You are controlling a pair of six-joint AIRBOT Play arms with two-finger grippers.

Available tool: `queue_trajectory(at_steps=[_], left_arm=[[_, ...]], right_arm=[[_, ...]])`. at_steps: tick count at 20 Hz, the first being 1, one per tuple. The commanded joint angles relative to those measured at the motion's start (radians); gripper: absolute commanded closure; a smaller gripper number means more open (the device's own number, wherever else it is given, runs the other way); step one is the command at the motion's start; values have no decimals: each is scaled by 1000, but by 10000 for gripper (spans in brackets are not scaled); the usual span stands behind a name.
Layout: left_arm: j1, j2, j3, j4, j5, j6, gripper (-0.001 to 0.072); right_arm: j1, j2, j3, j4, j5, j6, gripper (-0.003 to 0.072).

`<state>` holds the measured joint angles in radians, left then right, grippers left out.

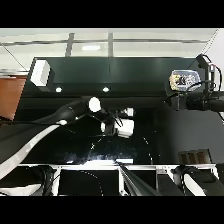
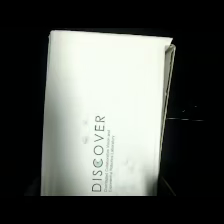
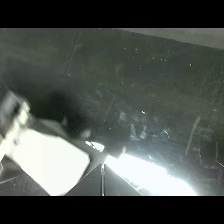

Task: Fold the box and place the chain.

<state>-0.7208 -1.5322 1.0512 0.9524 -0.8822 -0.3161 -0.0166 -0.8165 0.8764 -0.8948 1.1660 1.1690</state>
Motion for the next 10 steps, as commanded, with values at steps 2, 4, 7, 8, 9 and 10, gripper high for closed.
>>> queue_trajectory(at_steps=[2, 4, 7, 8, 9, 10], left_arm=[[188, 111, 1, 134, -75, -323, 510], [330, 151, 0, 198, -180, -509, 510], [553, 160, -2, 364, -379, -748, 507], [635, 160, -2, 456, -421, -847, 506], [711, 160, -1, 524, -445, -916, 506], [795, 160, -1, 557, -455, -949, 506]], right_arm=[[0, 0, 1, 0, 11, 2, 677], [0, 0, 1, 0, 11, 2, 677], [0, 0, 1, 0, 9, 2, 677], [0, 0, 1, 0, 8, 2, 678], [0, 0, 1, 0, 8, 2, 677], [0, 0, 1, 0, 4, 2, 677]])
